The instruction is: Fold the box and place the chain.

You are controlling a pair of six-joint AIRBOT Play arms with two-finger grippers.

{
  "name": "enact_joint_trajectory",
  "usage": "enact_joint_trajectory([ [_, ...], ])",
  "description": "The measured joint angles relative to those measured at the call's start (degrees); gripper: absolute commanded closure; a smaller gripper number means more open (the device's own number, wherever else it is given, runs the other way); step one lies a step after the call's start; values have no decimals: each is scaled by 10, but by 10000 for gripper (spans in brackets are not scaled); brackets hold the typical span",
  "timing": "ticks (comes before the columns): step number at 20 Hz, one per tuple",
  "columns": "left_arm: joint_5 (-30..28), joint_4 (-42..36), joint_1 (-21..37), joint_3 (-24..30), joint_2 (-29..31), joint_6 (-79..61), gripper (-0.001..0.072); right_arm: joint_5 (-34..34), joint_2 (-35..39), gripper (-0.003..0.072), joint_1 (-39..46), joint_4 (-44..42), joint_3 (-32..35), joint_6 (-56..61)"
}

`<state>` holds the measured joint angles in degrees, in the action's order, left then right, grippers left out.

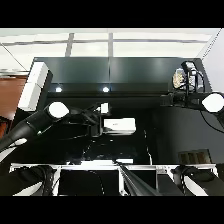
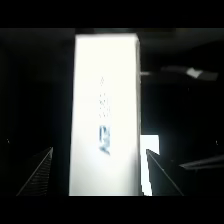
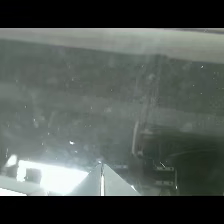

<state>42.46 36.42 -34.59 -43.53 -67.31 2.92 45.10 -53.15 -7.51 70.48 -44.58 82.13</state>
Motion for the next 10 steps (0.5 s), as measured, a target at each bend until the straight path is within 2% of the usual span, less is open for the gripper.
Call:
enact_joint_trajectory([
  [3,-7,2,-26,-66,-64,47,-2,-9,0,676,0,0,0,5],
  [7,54,13,-39,-154,-158,128,-3,-13,0,677,0,0,0,9],
  [10,101,32,-43,-185,-198,162,-3,-15,0,676,0,1,0,9],
])
